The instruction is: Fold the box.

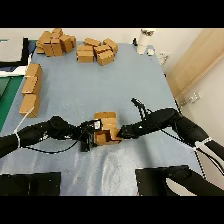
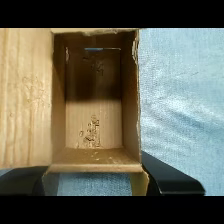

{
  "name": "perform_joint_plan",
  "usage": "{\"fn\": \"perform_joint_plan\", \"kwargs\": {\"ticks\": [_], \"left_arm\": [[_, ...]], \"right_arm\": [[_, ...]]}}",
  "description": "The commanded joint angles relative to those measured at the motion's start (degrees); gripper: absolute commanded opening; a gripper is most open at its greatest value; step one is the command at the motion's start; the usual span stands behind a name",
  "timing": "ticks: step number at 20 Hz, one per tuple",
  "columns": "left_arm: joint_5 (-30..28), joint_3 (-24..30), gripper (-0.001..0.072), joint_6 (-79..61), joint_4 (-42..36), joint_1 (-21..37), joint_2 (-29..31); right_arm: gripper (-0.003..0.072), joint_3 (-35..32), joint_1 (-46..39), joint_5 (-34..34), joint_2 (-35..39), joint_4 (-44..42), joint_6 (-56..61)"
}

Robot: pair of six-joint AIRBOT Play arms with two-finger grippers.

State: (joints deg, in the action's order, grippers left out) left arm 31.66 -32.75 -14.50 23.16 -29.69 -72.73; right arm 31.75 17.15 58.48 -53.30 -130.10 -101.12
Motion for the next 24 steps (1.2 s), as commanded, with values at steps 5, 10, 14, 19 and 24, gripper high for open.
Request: {"fn": "perform_joint_plan", "kwargs": {"ticks": [5,10,14,19,24], "left_arm": [[0.0,0.0,0.0469,0.0,0.0,0.0,0.0],[0.0,0.0,0.047,0.0,0.0,0.0,0.0],[0.0,0.0,0.047,0.0,0.0,0.0,0.0],[0.0,0.0,0.047,0.0,0.0,0.0,0.0],[0.0,0.0,0.047,0.0,0.0,0.0,0.0]], "right_arm": [[0.0377,7.4,16.3,-1.5,-4.2,25.3,29.8],[0.0376,16.2,25.3,5.0,-12.7,36.6,43.7],[0.0377,22.2,28.1,10.4,-18.4,41.8,49.6],[0.034,24.1,29.0,13.2,-23.1,41.3,52.9],[0.034,25.8,29.0,13.6,-25.9,39.3,53.3]]}}
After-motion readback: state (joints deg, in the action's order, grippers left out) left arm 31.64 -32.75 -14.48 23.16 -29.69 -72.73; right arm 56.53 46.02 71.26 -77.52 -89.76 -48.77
